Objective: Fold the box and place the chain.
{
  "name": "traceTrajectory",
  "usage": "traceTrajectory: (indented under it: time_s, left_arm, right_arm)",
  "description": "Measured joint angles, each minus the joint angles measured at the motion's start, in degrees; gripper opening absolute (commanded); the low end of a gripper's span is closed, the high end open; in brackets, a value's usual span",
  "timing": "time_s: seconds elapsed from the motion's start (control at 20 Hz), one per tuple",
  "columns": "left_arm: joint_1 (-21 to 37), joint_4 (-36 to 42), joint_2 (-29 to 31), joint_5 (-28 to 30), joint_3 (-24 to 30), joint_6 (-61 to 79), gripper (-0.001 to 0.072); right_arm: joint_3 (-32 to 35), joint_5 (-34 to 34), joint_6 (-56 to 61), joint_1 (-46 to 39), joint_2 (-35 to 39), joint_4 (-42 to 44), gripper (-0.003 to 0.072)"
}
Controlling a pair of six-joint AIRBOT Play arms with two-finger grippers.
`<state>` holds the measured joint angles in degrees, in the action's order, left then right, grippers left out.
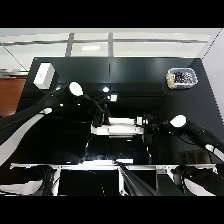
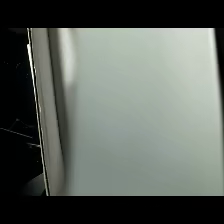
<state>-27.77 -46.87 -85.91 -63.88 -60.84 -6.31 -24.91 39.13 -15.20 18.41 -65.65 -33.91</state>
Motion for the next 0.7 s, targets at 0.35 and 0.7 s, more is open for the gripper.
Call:
traceTrajectory:
  time_s: [0.35, 0.7]
  left_arm:
    - [0.7, -12.1, 9.3, -6.1, 0.3, -15.4, 0.0022]
    - [-4.3, 3.8, 13.3, -7.0, 8.7, -23.8, 0.0022]
  right_arm:
    - [-0.1, 0.7, -0.2, 0.0, 0.0, -1.3, 0.0481]
    - [-0.2, 0.7, -0.2, 0.0, 0.0, -2.0, 0.0481]
